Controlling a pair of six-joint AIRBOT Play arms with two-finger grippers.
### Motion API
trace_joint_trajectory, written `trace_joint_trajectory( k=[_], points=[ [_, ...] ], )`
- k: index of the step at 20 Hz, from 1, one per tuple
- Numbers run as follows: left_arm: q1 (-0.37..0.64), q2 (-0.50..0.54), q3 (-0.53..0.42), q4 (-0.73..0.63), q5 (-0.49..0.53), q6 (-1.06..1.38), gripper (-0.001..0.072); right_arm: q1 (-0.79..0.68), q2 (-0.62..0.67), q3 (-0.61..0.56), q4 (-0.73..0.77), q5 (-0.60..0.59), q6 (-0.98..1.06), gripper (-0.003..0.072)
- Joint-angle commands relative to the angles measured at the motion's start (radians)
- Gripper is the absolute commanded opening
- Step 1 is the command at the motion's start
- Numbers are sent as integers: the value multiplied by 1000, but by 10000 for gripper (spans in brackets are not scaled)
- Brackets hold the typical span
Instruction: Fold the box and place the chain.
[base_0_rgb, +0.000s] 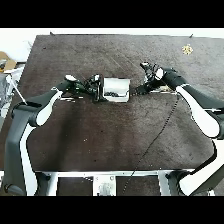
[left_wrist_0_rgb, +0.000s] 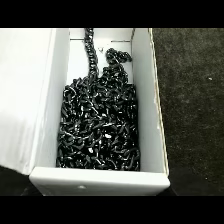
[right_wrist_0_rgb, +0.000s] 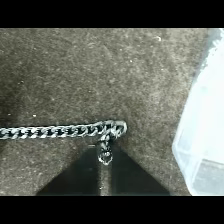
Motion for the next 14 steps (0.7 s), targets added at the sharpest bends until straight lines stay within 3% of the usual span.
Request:
trace_joint_trajectory(
  k=[1, 6, 10, 14],
  points=[
    [1, 0, 0, 0, 0, 0, 275, 3, 13, 1, -22, 5, 2, 2],
    [0, 0, 0, 0, 0, 0, 276, 19, 162, 1, 0, 40, 2, 4],
    [1, 0, 0, 0, 0, 0, 275, 85, 349, 0, 116, 64, -56, 4],
    [1, 0, 0, 0, 0, 0, 275, 200, 451, 1, 127, -8, -62, 4]
  ],
)
